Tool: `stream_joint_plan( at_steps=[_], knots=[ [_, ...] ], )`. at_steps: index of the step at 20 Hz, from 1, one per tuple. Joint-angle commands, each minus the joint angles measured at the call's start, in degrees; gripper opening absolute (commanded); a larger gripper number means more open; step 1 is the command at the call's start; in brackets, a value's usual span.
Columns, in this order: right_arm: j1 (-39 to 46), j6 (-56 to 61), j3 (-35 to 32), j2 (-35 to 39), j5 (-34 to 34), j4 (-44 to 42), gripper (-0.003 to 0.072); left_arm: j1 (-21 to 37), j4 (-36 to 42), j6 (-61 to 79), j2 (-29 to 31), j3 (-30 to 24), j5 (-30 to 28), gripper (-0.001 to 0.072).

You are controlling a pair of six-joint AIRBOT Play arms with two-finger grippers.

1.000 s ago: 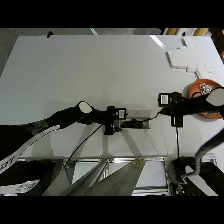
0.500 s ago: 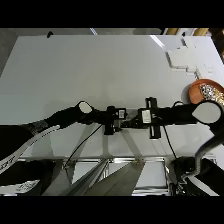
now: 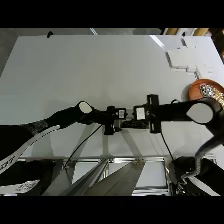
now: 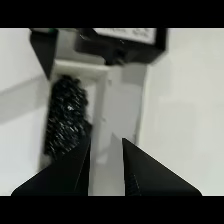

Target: Fold the box and place the chain.

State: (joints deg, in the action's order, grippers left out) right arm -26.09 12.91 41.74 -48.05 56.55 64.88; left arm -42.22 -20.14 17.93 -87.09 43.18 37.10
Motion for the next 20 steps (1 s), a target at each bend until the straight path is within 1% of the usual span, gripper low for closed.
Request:
stream_joint_plan(
  at_steps=[1, 4, 6, 8, 13, 16, 18, 20],
  knots=[
    [6.9, 0.6, 3.0, 1.7, 4.0, 5.3, 0.0223, 0.0, 0.0, 0.0, 0.0, 0.0, 0.0, 0.0218],
    [17.4, 0.1, 3.1, 1.5, 4.7, 5.8, 0.0221, 0.0, 0.0, 0.0, 0.0, 0.0, 0.0, 0.0218],
    [23.4, 0.2, 2.9, 0.4, 3.4, 5.9, 0.0221, 0.0, 0.0, 0.0, 0.0, 0.0, 0.0, 0.0218],
    [27.1, 0.6, 1.9, -1.1, 1.8, 5.6, 0.0221, 0.0, 0.0, 0.0, 0.0, 0.0, 0.0, 0.0218],
    [27.8, -0.7, -5.3, -4.4, -4.1, 5.6, 0.0221, 0.0, 0.0, 0.0, 0.0, 0.0, 0.0, 0.0218],
    [27.0, -8.4, -9.4, -6.5, -5.0, 5.3, 0.0219, 0.0, 0.0, 0.0, 0.0, 0.0, 0.0, 0.0218],
    [25.6, -11.7, -10.3, -8.7, -5.2, 5.2, 0.0219, 0.0, 0.0, 0.0, 0.0, 0.0, 0.0, 0.0218],
    [23.9, -12.1, -10.3, -11.2, -6.2, 5.2, 0.0219, 0.0, 0.0, 0.0, 0.0, 0.0, 0.0, 0.0218]
  ],
)
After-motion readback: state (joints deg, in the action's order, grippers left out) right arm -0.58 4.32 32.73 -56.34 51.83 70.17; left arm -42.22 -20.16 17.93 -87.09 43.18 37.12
